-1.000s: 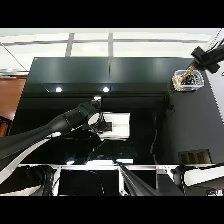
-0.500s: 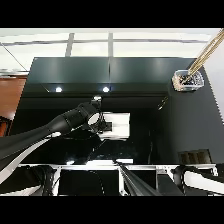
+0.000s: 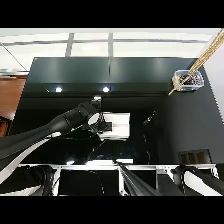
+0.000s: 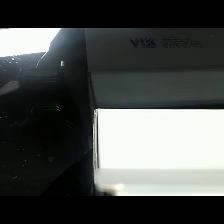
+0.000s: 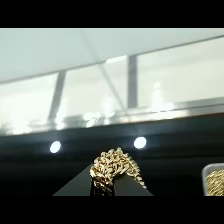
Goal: Fold the box and place the chain.
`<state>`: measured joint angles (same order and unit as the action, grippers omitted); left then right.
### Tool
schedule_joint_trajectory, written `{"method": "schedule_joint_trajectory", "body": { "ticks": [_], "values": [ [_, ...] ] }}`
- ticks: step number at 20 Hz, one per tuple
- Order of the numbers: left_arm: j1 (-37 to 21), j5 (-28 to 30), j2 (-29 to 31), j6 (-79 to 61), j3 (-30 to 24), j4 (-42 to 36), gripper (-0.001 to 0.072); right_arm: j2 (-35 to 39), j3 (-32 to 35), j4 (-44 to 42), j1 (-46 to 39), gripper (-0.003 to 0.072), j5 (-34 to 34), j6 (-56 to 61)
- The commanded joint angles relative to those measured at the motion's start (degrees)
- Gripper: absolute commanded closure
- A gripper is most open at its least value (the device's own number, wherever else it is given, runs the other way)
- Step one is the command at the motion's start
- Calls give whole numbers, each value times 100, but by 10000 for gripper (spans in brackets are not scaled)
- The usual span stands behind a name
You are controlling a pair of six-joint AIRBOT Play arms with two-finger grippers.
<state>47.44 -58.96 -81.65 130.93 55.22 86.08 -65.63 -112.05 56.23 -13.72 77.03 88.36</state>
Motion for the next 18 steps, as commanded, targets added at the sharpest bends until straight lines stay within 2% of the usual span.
{"method": "schedule_joint_trajectory", "body": {
  "ticks": [1,3,8,12,18],
  "values": [
    [-7,2,2,0,0,2,681,227,-17,-765,98,674,1314,-542],
    [-7,4,2,0,0,2,681,234,-15,-796,417,675,1897,-612],
    [-7,15,2,0,0,2,681,234,68,-820,1725,674,2302,-632],
    [-7,13,2,0,0,2,681,225,68,-844,2479,675,2052,-588],
    [-7,13,2,0,0,0,681,57,79,-1314,3110,675,1414,-586]
  ]
}}
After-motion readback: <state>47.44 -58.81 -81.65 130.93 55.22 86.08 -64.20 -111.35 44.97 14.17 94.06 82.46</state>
